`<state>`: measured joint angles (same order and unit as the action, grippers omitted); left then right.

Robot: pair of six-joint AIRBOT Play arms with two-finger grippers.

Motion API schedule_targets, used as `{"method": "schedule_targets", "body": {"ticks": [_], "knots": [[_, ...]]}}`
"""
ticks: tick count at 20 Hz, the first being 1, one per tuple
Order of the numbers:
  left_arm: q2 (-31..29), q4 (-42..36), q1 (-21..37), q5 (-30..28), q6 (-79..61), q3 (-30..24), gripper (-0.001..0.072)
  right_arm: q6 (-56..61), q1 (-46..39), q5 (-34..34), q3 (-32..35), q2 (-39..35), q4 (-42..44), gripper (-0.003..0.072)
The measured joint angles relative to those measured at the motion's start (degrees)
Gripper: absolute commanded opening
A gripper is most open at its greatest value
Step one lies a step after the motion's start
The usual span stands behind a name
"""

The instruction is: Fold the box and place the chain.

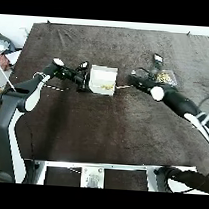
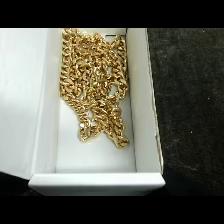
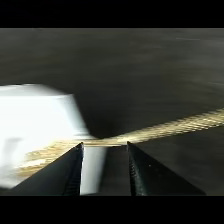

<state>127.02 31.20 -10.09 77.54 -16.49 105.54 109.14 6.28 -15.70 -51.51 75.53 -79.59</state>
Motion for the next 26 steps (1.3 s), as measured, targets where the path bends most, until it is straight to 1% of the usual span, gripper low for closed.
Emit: {"method": "schedule_targets", "body": {"ticks": [3, 6, 9, 12, 13, 15, 17, 18, 19, 23, 26], "knots": [[0.0, 0.0, 0.0, 0.0, 0.0, 0.0, 0.0274, 3.0, -7.1, 0.4, 5.1, -0.9, -0.3, 0.0343], [0.0, 0.0, 0.0, 0.0, 0.0, 0.0, 0.0274, 4.6, -10.5, 5.9, 6.9, 2.0, 2.1, 0.0343], [0.0, 0.0, 0.0, 0.0, 0.0, 0.0, 0.0274, 5.3, -11.5, 10.3, 5.3, 7.1, 5.3, 0.0343], [0.0, 0.0, 0.0, 0.0, 0.0, 0.0, 0.0274, 5.5, -10.6, 12.3, 1.4, 12.8, 7.1, 0.0340], [0.0, 0.0, 0.0, 0.0, 0.0, 0.0, 0.0274, 5.9, -10.3, 12.7, 0.1, 14.5, 7.6, 0.0314], [0.0, 0.0, 0.0, 0.0, 0.0, 0.0, 0.0274, 6.1, -9.9, 13.3, -2.5, 17.8, 8.7, 0.0209], [0.0, 0.0, 0.0, 0.0, 0.0, 0.0, 0.0274, 6.4, -9.7, 14.2, -4.4, 20.0, 9.6, 0.0194], [0.0, 0.0, 0.0, 0.0, 0.0, 0.0, 0.0274, 6.5, -9.6, 14.7, -5.0, 20.7, 9.8, 0.0055], [0.0, 0.0, 0.0, 0.0, 0.0, 0.0, 0.0274, 6.6, -9.6, 15.0, -5.4, 21.2, 10.2, -0.0003], [0.0, 0.0, 0.0, 0.0, 0.0, 0.0, 0.0274, 7.5, -9.0, 15.8, -6.1, 21.3, 10.8, -0.0018], [0.0, 0.0, 0.0, 0.0, 0.0, 0.0, 0.0274, 7.4, -4.9, 15.6, -6.3, 16.2, 10.0, -0.0018]]}}
